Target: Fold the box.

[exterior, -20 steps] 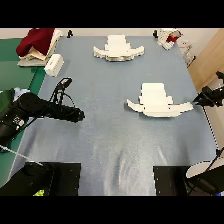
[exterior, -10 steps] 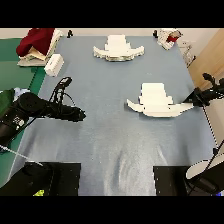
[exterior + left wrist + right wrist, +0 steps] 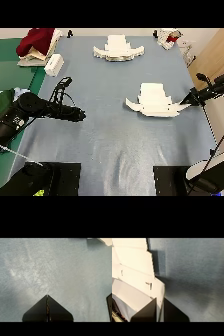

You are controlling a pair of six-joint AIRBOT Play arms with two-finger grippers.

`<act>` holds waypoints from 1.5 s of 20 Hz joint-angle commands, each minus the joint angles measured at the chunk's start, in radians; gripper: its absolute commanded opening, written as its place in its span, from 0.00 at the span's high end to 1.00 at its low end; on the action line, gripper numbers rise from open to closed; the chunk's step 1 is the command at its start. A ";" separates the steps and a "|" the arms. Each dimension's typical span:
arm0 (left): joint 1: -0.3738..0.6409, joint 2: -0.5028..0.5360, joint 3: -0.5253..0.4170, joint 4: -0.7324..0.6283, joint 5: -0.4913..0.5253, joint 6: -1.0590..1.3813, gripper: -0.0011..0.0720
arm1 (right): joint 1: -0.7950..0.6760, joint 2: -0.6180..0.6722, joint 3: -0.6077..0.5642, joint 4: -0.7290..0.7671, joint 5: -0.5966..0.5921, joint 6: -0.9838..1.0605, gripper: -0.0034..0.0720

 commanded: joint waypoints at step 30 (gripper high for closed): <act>0.202 -0.612 0.271 -0.340 -0.249 0.472 0.34 | 0.812 0.954 -1.091 0.185 0.862 0.200 0.95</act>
